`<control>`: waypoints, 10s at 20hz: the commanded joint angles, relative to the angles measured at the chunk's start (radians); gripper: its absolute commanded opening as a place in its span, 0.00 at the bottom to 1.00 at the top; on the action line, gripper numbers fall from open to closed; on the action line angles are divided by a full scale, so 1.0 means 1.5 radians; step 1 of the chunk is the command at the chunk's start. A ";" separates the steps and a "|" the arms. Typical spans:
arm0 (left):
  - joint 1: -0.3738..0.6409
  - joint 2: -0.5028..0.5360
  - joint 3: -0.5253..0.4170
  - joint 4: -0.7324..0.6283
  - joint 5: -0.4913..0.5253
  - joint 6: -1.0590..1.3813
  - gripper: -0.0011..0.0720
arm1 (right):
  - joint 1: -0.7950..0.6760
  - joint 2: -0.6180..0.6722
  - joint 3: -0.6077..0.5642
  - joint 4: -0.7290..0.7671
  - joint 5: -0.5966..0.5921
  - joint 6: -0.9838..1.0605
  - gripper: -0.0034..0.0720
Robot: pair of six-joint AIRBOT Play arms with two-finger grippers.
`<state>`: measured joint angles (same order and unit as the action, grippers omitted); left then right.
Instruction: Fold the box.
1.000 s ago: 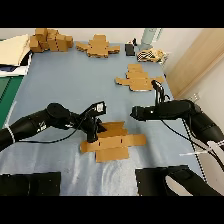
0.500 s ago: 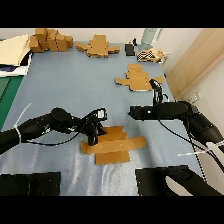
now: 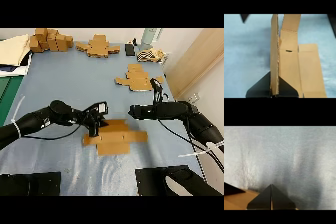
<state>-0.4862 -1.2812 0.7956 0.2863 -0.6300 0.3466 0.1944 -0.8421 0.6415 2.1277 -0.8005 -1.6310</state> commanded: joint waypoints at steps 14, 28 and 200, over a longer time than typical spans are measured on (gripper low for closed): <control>0.004 -0.047 -0.051 -0.049 -0.022 0.038 0.03 | 0.001 0.000 -0.001 0.004 0.035 0.001 0.05; 0.040 -0.019 -0.048 -0.056 -0.058 0.000 0.03 | 0.001 0.000 -0.001 0.005 0.035 0.000 0.05; 0.038 -0.037 -0.048 -0.054 -0.069 0.001 0.03 | 0.121 -0.190 -0.068 0.056 -0.013 -0.919 0.97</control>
<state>-0.4294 -1.3354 0.7242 0.2050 -0.7334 0.3473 0.3748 -1.1198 0.5392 2.2143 -0.8177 -3.0089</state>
